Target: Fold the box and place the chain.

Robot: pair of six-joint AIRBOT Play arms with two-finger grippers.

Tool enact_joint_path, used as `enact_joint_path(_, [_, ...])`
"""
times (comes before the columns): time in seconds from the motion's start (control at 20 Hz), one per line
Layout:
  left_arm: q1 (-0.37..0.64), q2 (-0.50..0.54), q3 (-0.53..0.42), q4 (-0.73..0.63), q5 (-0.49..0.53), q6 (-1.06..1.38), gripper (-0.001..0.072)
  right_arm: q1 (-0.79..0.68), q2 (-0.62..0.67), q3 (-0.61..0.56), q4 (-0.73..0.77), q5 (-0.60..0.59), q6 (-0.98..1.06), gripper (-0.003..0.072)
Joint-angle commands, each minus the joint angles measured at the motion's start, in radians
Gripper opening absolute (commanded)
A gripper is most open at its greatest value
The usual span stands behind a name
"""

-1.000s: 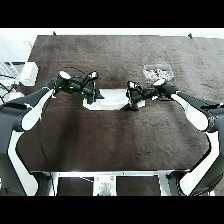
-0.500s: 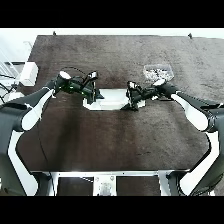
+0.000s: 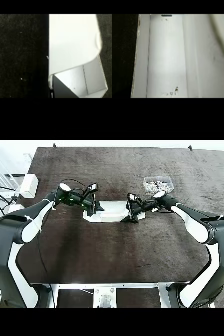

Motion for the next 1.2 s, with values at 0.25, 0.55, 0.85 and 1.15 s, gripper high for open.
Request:
enact_joint_path(0.25, [0.001, 0.002, 0.001, -0.032, -0.011, 0.000, 0.0449, 0.000, 0.000, 0.001, 0.000, 0.000, 0.000, 0.0596])
enact_joint_path(0.55, [0.066, 0.015, 0.047, -0.029, -0.120, -0.036, 0.0408, 0.000, 0.000, 0.001, 0.000, 0.000, 0.000, 0.0596])
enact_joint_path(0.85, [0.142, 0.015, 0.135, -0.031, -0.313, -0.156, 0.0313, 0.000, 0.000, 0.001, 0.000, 0.000, 0.000, 0.0596])
enact_joint_path(1.15, [0.143, 0.104, 0.127, -0.050, -0.322, -0.216, 0.0014, 0.000, 0.000, 0.001, 0.000, 0.000, 0.000, 0.0596])
